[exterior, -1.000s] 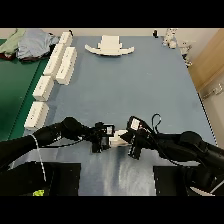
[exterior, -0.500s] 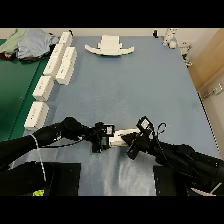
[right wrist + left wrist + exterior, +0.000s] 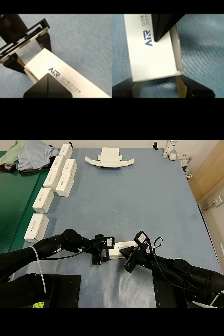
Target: Fold the box.
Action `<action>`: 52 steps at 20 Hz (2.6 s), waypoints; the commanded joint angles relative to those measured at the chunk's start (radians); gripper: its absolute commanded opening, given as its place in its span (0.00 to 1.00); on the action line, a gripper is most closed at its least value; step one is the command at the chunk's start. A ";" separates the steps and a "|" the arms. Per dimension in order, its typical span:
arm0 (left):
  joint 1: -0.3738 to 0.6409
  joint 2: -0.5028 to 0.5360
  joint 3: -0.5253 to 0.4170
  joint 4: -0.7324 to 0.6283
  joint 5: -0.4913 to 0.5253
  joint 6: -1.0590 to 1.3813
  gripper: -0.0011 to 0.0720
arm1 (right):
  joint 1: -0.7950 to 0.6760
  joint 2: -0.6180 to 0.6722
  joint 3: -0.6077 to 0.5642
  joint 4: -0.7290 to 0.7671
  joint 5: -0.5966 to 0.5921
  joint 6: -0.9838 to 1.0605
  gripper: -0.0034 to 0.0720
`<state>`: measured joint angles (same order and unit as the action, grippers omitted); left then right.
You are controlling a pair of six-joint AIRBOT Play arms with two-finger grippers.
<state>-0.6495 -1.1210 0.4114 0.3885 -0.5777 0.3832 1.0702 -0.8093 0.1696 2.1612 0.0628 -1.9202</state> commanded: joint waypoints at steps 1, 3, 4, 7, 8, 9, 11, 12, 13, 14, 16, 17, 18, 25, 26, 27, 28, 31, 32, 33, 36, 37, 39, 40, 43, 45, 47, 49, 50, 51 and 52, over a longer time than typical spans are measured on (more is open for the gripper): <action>0.001 0.000 0.001 0.000 0.000 0.002 0.83 | 0.003 -0.008 -0.002 0.000 -0.006 0.003 0.05; 0.001 0.000 0.001 0.000 0.000 0.002 0.83 | 0.003 -0.008 -0.002 0.000 -0.007 0.010 0.05; 0.001 0.000 0.001 0.000 0.000 0.001 0.83 | 0.003 -0.008 -0.002 0.000 -0.007 0.010 0.05; 0.001 0.000 0.001 0.000 0.000 0.001 0.83 | 0.003 -0.002 0.002 -0.003 -0.007 0.010 0.05; 0.001 0.000 0.001 0.000 0.000 0.001 0.83 | 0.003 0.003 0.002 -0.003 -0.007 0.010 0.05; 0.001 0.000 0.001 0.000 0.000 0.001 0.83 | 0.003 0.007 0.002 -0.003 -0.007 0.010 0.05; 0.001 0.000 0.001 0.000 0.000 0.001 0.83 | 0.003 0.013 0.002 -0.003 -0.006 0.010 0.05; 0.001 0.000 0.001 0.000 0.000 0.001 0.83 | 0.003 0.013 0.002 -0.003 -0.007 0.010 0.05; 0.001 0.000 0.001 0.000 0.000 0.001 0.83 | 0.003 0.013 0.002 -0.003 -0.009 0.010 0.05; 0.001 0.000 0.001 0.000 0.000 0.002 0.83 | 0.003 0.013 0.002 -0.003 -0.010 0.010 0.05; 0.001 0.000 0.001 0.000 0.000 0.002 0.83 | 0.003 0.013 0.002 -0.003 -0.011 0.010 0.05; 0.001 0.000 0.001 0.000 0.000 0.001 0.83 | 0.003 0.013 0.002 -0.003 -0.011 0.010 0.05; 0.001 0.000 0.001 0.000 0.000 0.002 0.83 | 0.003 0.013 0.002 -0.003 -0.011 0.010 0.05; 0.001 0.000 0.001 0.000 0.000 0.001 0.83 | 0.003 0.013 0.002 -0.003 -0.015 0.010 0.07; 0.001 0.000 0.001 0.000 0.000 0.002 0.83 | 0.003 0.013 0.002 -0.003 -0.016 0.010 0.07; 0.001 0.000 0.001 0.000 0.000 0.002 0.83 | 0.003 0.013 0.002 -0.003 -0.018 0.010 0.07; 0.001 0.000 0.001 0.000 0.000 0.002 0.83 | 0.003 0.013 0.002 -0.003 -0.018 0.010 0.07; 0.001 0.000 0.001 0.000 0.000 0.002 0.83 | 0.003 0.013 0.002 -0.003 -0.018 0.010 0.07; 0.001 0.000 0.001 0.000 0.000 0.002 0.83 | 0.003 0.013 0.002 -0.003 -0.018 0.010 0.07; 0.001 0.000 0.001 0.000 0.000 0.002 0.94 | 0.003 0.013 0.002 -0.003 -0.018 0.010 0.07; 0.001 0.000 0.001 0.000 0.000 0.002 1.00 | 0.003 0.013 0.002 -0.003 -0.019 0.010 0.07; 0.001 0.000 0.001 0.000 0.000 0.002 1.00 | 0.003 0.013 0.002 -0.003 -0.019 0.010 0.07; 0.001 0.000 0.001 0.000 0.000 0.001 1.00 | 0.003 0.012 0.002 -0.003 -0.019 0.010 0.07; 0.001 0.000 0.001 0.000 0.000 0.002 1.00 | 0.003 0.012 0.002 -0.003 -0.019 0.010 0.07; 0.001 0.000 0.001 0.000 0.000 0.002 1.00 | 0.002 0.012 0.002 -0.003 -0.019 0.010 0.07; 0.001 0.000 0.001 0.000 0.000 0.001 1.00 | 0.002 0.011 0.002 -0.003 -0.019 0.009 0.07; 0.001 0.000 0.002 0.000 0.000 -0.018 1.00 | 0.002 0.011 0.002 -0.003 -0.019 0.010 0.07; 0.001 0.000 0.007 -0.001 -0.002 -0.073 1.00 | 0.002 0.011 0.002 -0.003 -0.019 0.010 0.07; 0.001 -0.001 0.009 -0.004 -0.003 -0.104 1.00 | 0.002 0.011 0.002 -0.003 -0.019 0.010 0.07; 0.001 -0.001 0.010 -0.008 -0.007 -0.114 1.00 | 0.002 0.011 0.002 -0.003 -0.019 0.010 0.07; 0.001 -0.001 0.011 -0.016 -0.016 -0.121 1.00 | 0.002 0.011 0.002 -0.003 -0.019 0.010 0.07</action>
<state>-0.6495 -1.1210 0.4183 0.3840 -0.5823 0.3126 1.0721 -0.7971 0.1703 2.1582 0.0437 -1.9110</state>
